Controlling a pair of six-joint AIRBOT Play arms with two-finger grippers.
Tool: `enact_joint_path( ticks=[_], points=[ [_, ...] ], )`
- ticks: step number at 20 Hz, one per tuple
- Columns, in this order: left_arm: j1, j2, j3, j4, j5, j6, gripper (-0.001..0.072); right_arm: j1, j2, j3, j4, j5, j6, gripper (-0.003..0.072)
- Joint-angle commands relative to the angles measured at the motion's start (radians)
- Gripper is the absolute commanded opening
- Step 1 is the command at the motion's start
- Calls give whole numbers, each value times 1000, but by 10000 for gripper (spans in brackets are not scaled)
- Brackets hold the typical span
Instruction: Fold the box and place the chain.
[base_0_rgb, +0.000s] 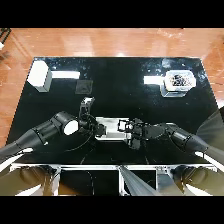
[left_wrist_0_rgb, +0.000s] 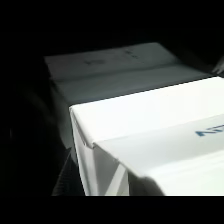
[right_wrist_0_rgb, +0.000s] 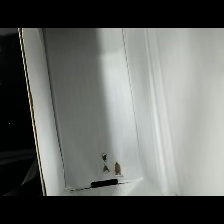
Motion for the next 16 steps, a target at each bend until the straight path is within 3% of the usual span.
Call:
enact_joint_path(
  ticks=[1,8,14,16],
  points=[
    [-21,0,12,61,-44,-116,443,0,-1,0,0,0,0,63],
    [-21,-24,21,71,-70,-192,442,0,-1,0,0,0,0,63],
    [-21,-124,134,103,-191,-198,440,0,-1,0,0,0,0,63],
    [-21,-151,149,100,-242,-197,332,0,-1,0,0,0,0,63]
  ],
)
